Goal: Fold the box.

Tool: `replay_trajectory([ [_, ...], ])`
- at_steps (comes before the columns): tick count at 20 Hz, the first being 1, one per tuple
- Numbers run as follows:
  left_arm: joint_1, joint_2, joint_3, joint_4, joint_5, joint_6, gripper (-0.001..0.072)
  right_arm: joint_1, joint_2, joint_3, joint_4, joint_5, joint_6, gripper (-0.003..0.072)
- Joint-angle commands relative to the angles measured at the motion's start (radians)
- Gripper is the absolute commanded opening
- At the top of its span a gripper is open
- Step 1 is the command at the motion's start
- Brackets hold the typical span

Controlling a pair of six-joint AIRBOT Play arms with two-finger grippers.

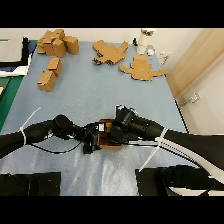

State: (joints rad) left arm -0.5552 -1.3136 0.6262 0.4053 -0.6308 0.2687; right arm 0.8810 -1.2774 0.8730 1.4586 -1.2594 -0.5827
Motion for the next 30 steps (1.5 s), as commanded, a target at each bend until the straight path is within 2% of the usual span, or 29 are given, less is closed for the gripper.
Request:
replay_trajectory([
  [1,0.000,0.000,0.000,-0.001,0.000,0.000,0.0512,0.005,0.001,0.001,-0.011,-0.005,-0.005,0.0122],
  [2,0.000,0.000,0.000,-0.001,0.000,0.000,0.0513,0.004,0.001,0.002,-0.012,-0.007,-0.005,0.0400],
  [3,0.000,0.000,0.000,-0.001,0.000,0.000,0.0512,0.004,0.001,0.002,-0.011,-0.008,-0.005,0.0512],
  [13,0.000,0.000,0.000,-0.001,0.000,0.000,0.0512,0.004,0.005,0.003,0.029,-0.010,-0.019,0.0503],
  [15,0.000,0.000,0.000,-0.001,0.000,0.000,0.0512,0.004,0.031,0.019,0.058,-0.037,-0.037,0.0404],
  [19,0.000,0.000,0.000,-0.001,0.000,0.000,0.0512,0.003,0.146,0.048,0.065,-0.071,-0.032,0.0404],
  [23,0.000,0.000,0.000,-0.001,0.000,0.000,0.0512,-0.036,0.214,0.048,0.029,-0.173,-0.020,0.0403],
  [24,0.000,0.000,0.000,-0.001,0.000,0.000,0.0512,-0.050,0.228,0.048,0.021,-0.170,-0.026,0.0381],
  [25,0.000,0.000,0.000,-0.001,0.000,0.000,0.0512,-0.072,0.246,0.048,0.017,-0.161,-0.037,0.0282],
  [26,0.000,0.000,0.000,-0.001,0.000,0.000,0.0512,-0.101,0.259,0.048,-0.003,-0.159,-0.052,0.0254],
  [27,0.000,0.000,0.000,-0.001,0.000,0.000,0.0512,-0.143,0.264,0.048,-0.026,-0.158,-0.078,0.0133],
  [28,0.000,0.000,0.000,-0.001,0.000,0.000,0.0512,-0.205,0.260,0.048,-0.036,-0.146,-0.127,0.0074],
  [29,0.000,0.000,0.000,-0.001,0.000,0.000,0.0512,-0.290,0.247,0.045,-0.015,-0.109,-0.209,0.0055],
  [30,0.000,0.000,0.000,-0.001,0.000,0.000,0.0512,-0.381,0.223,0.044,0.042,-0.051,-0.315,0.0004],
])
